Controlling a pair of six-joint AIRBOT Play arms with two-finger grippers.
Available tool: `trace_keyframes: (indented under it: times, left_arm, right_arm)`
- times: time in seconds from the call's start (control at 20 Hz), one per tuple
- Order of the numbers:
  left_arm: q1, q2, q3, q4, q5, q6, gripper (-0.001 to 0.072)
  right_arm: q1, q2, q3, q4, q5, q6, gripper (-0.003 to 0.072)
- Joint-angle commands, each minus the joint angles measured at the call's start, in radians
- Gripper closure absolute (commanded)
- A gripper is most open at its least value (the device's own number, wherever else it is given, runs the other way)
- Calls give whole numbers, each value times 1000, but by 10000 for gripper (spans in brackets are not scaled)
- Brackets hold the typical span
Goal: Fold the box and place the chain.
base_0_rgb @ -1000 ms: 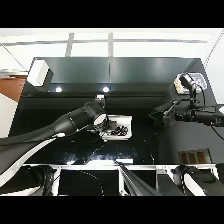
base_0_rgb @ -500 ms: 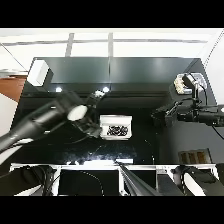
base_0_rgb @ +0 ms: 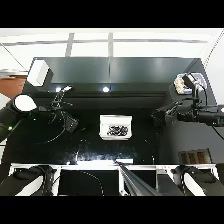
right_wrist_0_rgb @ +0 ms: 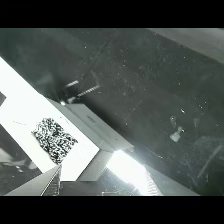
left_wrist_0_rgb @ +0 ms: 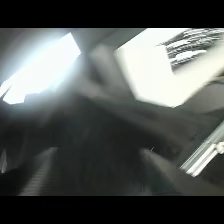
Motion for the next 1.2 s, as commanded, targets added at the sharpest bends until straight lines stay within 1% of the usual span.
trace_keyframes:
  times: [0.0,0.05,0.15,0.2,0.3,0.4,0.45,0.65,0.8,1.15]
  left_arm:
    - [88,-72,-74,-264,70,650,1]
    - [79,-100,-74,-264,71,785,2]
    - [40,-144,-74,-274,72,980,2]
    - [14,-158,-74,-274,75,1049,1]
    - [-46,-182,-74,-273,95,1115,1]
    - [-95,-209,-74,-273,153,1119,2]
    - [-108,-220,-74,-275,165,1128,1]
    - [-111,-243,-73,-338,155,1164,3]
    - [-123,-273,-72,-332,149,1164,5]
    - [-156,-289,-58,-334,151,1128,3]
  right_arm:
    - [0,1,0,-1,0,13,106]
    - [0,0,0,-1,0,13,106]
    - [0,1,0,-20,-4,25,106]
    - [0,1,0,-39,-6,39,106]
    - [0,1,0,-84,-6,59,106]
    - [0,0,0,-105,-8,68,106]
    - [0,0,0,-105,-14,68,107]
    - [0,1,0,-104,-34,68,106]
    - [0,0,0,-105,-35,68,106]
    - [0,0,0,-105,-38,68,106]
